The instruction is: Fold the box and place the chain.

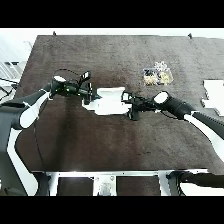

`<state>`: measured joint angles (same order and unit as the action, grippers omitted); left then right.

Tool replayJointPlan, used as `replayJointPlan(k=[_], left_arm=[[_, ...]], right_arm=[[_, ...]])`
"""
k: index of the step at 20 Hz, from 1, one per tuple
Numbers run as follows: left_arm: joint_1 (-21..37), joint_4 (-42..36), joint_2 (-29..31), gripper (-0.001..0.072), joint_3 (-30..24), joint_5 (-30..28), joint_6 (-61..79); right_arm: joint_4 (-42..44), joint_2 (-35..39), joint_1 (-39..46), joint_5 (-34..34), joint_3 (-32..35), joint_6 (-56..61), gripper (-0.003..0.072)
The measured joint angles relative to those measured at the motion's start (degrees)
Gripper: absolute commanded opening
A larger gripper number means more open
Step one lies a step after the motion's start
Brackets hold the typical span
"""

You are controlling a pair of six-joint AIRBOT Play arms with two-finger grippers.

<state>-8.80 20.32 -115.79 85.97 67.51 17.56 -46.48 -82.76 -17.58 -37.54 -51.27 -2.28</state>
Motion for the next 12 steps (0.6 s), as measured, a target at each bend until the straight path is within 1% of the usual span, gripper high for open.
replayJointPlan(k=[5, 12], left_arm=[[0.0, 0.0, 0.0, 0.0021, 0.0, 0.0, 0.0], [0.0, 0.0, 0.0, 0.0021, 0.0, 0.0, 0.0]], right_arm=[[1.5, -0.3, 0.7, 3.5, -0.5, 0.0, 0.0644], [6.5, -1.5, 2.4, 4.3, -3.1, -2.8, 0.0644]])
